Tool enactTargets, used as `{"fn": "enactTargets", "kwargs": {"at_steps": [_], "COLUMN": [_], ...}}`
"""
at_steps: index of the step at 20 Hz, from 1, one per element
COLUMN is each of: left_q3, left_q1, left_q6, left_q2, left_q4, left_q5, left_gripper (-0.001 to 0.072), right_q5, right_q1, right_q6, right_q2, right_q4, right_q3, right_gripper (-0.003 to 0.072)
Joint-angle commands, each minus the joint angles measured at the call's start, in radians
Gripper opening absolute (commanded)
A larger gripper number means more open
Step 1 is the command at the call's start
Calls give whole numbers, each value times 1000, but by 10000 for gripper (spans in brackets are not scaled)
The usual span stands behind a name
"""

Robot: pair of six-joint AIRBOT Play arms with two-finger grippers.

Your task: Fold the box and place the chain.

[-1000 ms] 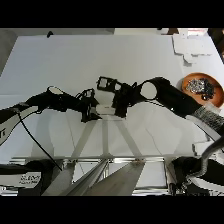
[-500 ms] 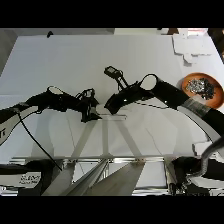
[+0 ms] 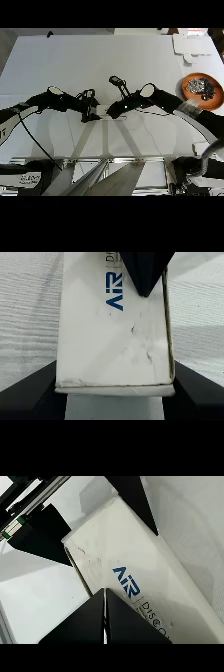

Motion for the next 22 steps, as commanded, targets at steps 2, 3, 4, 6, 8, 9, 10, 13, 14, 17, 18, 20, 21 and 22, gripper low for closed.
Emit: {"fn": "enactTargets", "kwargs": {"at_steps": [2,3,4,6,8,9,10,13,14,17,18,20,21,22], "left_q3": [0,0,0,0,0,0,0,0,0,0,0,0,0,0], "left_q1": [1,1,1,1,1,1,1,1,1,1,1,1,1,1], "left_q6": [-2,-2,-2,-2,-2,-2,-2,-2,-2,-2,-2,-2,-2,-2], "left_q2": [0,0,0,0,0,0,0,0,0,0,0,0,0,0], "left_q4": [-2,-2,-2,-2,-2,-2,-2,-2,-2,-2,-2,-2,-2,-2], "left_q5": [1,1,1,1,1,2,2,1,1,1,1,1,1,1], "left_gripper": [395,395,395,395,395,395,395,395,395,395,395,395,395,395], "right_q5": [3,2,-5,-41,-85,-101,-100,-79,-65,49,103,194,219,227], "right_q1": [1,1,1,1,1,1,1,1,1,-31,-68,-169,-232,-301], "right_q6": [0,-1,-1,-1,-1,0,4,188,285,514,531,532,536,546], "right_q2": [0,4,13,51,113,146,184,301,339,415,418,412,412,412], "right_q4": [-5,0,0,0,-3,-18,-45,-328,-472,-832,-864,-872,-873,-873], "right_q3": [-11,-11,-11,-11,-11,-11,-11,-11,-11,-11,-11,-14,-19,-25], "right_gripper": [14,15,15,15,15,15,15,15,15,14,14,14,15,15]}}
